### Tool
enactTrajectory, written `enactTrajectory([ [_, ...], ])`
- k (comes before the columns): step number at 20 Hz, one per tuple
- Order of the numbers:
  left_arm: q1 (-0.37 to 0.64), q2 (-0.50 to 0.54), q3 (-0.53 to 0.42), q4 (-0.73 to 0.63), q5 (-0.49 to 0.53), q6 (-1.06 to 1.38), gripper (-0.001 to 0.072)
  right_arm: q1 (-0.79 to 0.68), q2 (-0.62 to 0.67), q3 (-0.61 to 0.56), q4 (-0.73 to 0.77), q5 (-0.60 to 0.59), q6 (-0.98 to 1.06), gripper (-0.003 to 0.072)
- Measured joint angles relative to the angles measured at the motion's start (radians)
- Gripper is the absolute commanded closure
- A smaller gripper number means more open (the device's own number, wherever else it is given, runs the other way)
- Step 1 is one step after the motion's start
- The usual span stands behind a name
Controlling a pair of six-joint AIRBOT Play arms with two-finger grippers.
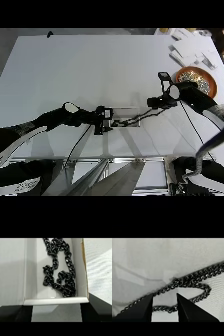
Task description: Fold the box and place the chain.
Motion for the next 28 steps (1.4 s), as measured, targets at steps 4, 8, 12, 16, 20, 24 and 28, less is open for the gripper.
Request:
enactTrajectory([
  [4,0.000,0.000,0.000,0.000,0.000,0.000,0.0639,0.000,-0.031,0.000,-0.013,0.007,0.018,0.0432],
  [8,0.000,0.000,0.000,0.000,0.000,0.000,0.0639,0.000,-0.047,0.000,-0.017,0.000,0.027,0.0588],
  [12,0.000,0.000,0.000,0.000,0.000,0.000,0.0639,0.001,-0.050,0.000,-0.018,-0.008,0.035,0.0669],
  [16,0.000,0.000,0.000,0.000,0.000,0.000,0.0639,0.024,-0.008,0.000,-0.021,0.010,0.002,0.0669],
  [20,0.000,0.000,0.000,0.000,0.000,0.000,0.0639,0.074,0.101,0.000,-0.026,0.048,-0.013,0.0669],
  [24,0.000,0.000,0.000,0.000,0.000,0.000,0.0639,0.160,0.255,0.000,-0.015,0.101,-0.028,0.0669],
  [28,0.000,0.000,0.000,0.000,0.000,0.000,0.0639,0.246,0.394,0.000,0.051,0.120,-0.032,0.0669],
])
